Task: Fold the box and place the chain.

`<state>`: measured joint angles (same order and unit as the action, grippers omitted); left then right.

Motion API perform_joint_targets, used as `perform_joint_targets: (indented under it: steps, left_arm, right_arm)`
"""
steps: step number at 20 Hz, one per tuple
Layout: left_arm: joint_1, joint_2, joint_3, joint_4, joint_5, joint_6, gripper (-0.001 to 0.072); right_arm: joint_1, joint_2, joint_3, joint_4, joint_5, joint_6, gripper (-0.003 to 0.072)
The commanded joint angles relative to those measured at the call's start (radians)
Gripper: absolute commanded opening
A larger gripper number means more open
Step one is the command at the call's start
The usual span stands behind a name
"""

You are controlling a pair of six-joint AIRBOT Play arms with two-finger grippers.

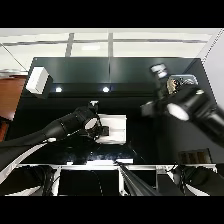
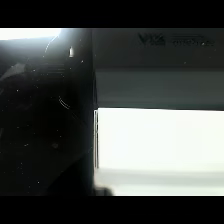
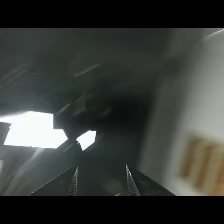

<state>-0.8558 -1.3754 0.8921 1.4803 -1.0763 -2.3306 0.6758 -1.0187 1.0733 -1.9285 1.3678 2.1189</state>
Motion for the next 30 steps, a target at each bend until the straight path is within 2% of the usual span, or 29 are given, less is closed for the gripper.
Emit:
perform_joint_targets:
  steps: [1,4,5,6,9,12,15,19,21,22,23,28,29,30]
  left_arm:
    - [0.000,-0.001,0.000,-0.001,0.001,0.000,0.0028]
    - [0.000,-0.001,0.000,-0.001,0.002,0.000,0.0029]
    - [0.000,-0.001,0.000,0.000,0.003,0.000,0.0028]
    - [0.000,-0.001,0.000,-0.001,0.004,0.000,0.0029]
    - [0.001,-0.001,0.000,-0.001,0.010,0.000,0.0028]
    - [0.001,-0.001,0.000,-0.002,0.025,-0.009,0.0028]
    - [0.001,-0.001,0.000,-0.001,0.024,-0.008,0.0028]
    - [0.002,-0.001,0.000,-0.001,0.023,-0.008,0.0028]
    - [0.002,-0.001,0.000,-0.001,0.021,-0.008,0.0029]
    - [0.002,-0.001,0.000,-0.002,0.021,-0.008,0.0028]
    - [0.002,-0.001,0.000,-0.002,0.020,-0.008,0.0028]
    - [0.002,-0.001,0.000,-0.005,0.020,-0.009,0.0028]
    - [0.002,-0.001,0.000,-0.005,0.020,-0.009,0.0028]
    - [0.002,-0.001,0.000,-0.005,0.020,-0.009,0.0028]
  right_arm:
    - [-0.201,0.042,0.000,-0.220,-0.058,-0.048,0.0371]
    - [-0.440,0.016,0.000,-0.184,-0.206,-0.049,0.0375]
    - [-0.521,-0.005,0.000,-0.142,-0.257,-0.055,0.0592]
    - [-0.587,-0.034,0.000,-0.079,-0.313,-0.109,0.0699]
    - [-0.731,-0.151,0.004,0.090,-0.473,-0.216,0.0702]
    - [-0.772,-0.305,0.077,0.126,-0.515,-0.261,0.0701]
    - [-0.782,-0.472,0.198,0.131,-0.507,-0.276,0.0693]
    - [-0.782,-0.637,0.324,0.217,-0.500,-0.343,0.0692]
    - [-0.782,-0.688,0.356,0.215,-0.497,-0.343,0.0692]
    - [-0.782,-0.708,0.369,0.215,-0.489,-0.343,0.0650]
    - [-0.782,-0.720,0.372,0.214,-0.487,-0.343,0.0558]
    - [-0.786,-0.756,0.372,0.211,-0.473,-0.343,0.0559]
    - [-0.786,-0.758,0.372,0.211,-0.472,-0.342,0.0517]
    - [-0.786,-0.757,0.373,0.210,-0.469,-0.342,0.0348]
